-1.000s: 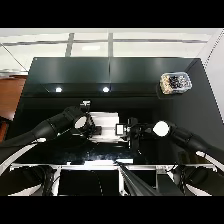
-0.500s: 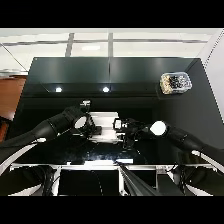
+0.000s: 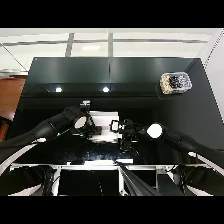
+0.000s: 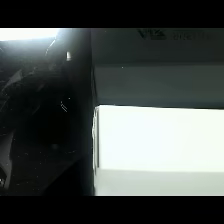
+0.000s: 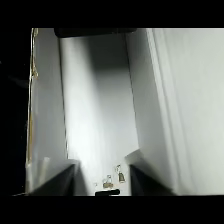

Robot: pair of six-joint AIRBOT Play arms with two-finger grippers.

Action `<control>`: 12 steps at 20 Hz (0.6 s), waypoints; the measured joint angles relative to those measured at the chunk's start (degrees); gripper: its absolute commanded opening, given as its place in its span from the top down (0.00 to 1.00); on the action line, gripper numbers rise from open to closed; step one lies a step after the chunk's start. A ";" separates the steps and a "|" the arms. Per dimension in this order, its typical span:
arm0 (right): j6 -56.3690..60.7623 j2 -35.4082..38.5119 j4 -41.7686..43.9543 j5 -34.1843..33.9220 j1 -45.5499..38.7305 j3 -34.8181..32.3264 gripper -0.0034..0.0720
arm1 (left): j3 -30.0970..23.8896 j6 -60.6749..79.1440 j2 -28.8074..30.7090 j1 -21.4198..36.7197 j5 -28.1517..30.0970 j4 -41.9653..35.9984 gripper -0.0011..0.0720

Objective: Fold the box and place the chain.

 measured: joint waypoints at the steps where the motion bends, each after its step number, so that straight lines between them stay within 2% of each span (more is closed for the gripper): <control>1: 0.00 -0.07 0.07 -0.17 0.00 0.00 0.71 | 0.00 0.00 0.00 0.00 0.00 0.00 0.94; 3: 0.74 0.11 -0.13 -0.35 -0.22 0.00 0.87 | 0.00 -0.07 0.00 0.00 0.02 -0.04 0.94; 4: 2.14 0.46 -0.57 -0.35 -0.63 0.00 0.88 | 0.00 -0.13 0.00 0.00 0.04 -0.07 0.94; 5: 4.28 1.07 -1.53 0.09 -1.36 0.00 0.92 | 0.00 -0.13 0.00 0.00 0.07 -0.09 0.94; 8: 16.46 4.96 -6.34 3.34 -6.19 0.00 0.92 | 0.00 -0.13 0.00 0.00 0.09 -0.09 0.94; 12: 36.87 13.79 -10.71 14.08 -18.27 0.00 0.92 | 0.00 -0.11 0.00 0.00 0.07 -0.09 0.94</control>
